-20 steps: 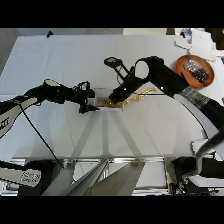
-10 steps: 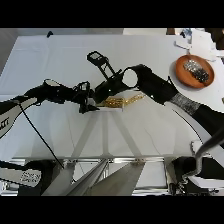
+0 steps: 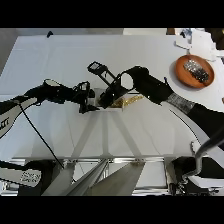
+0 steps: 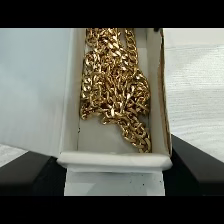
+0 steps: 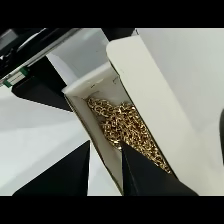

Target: Fold the box and place the chain.

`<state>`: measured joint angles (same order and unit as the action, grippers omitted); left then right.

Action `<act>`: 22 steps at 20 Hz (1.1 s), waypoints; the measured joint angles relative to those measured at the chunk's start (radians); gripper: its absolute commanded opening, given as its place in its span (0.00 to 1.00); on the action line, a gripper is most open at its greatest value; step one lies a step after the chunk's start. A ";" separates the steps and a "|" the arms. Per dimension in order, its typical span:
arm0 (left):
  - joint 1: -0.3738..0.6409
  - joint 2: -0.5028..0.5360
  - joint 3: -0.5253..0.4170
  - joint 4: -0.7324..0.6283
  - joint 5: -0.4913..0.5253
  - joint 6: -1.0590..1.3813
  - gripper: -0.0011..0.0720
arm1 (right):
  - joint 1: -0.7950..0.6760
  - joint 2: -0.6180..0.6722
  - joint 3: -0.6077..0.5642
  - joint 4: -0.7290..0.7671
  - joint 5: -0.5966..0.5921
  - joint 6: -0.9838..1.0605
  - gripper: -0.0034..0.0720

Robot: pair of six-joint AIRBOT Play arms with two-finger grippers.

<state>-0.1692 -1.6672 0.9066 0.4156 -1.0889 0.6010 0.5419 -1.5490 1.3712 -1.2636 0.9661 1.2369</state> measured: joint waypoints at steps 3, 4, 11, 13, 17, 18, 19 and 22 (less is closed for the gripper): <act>0.000 0.000 0.000 0.000 0.000 0.000 0.55 | -0.056 0.057 0.000 -0.009 0.032 -0.040 0.34; 0.000 0.000 0.000 0.000 0.000 0.000 0.55 | -0.085 0.077 0.000 -0.008 0.048 -0.060 0.34; 0.000 0.000 0.000 0.000 0.000 0.000 0.55 | -0.343 0.135 -0.001 -0.023 0.184 -0.391 0.70; 0.000 0.000 0.000 0.000 0.000 0.000 0.55 | -0.396 0.114 -0.001 -0.023 0.197 -0.494 0.70; 0.000 0.000 0.000 0.000 0.000 0.000 0.55 | -0.444 0.024 -0.002 -0.024 0.208 -0.682 0.72; 0.000 0.000 0.000 0.000 0.000 0.000 0.55 | -0.449 -0.001 -0.002 -0.024 0.207 -0.727 0.77; 0.000 0.000 0.000 0.000 0.000 0.000 0.55 | -0.453 -0.022 -0.002 -0.024 0.203 -0.766 0.78; 0.000 0.000 0.000 0.000 0.000 0.000 0.55 | -0.455 -0.071 -0.006 -0.022 0.188 -0.869 0.78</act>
<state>-0.1696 -1.6672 0.9066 0.4160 -1.0889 0.6010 0.0868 -1.6203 1.3651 -1.2854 1.1545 0.3683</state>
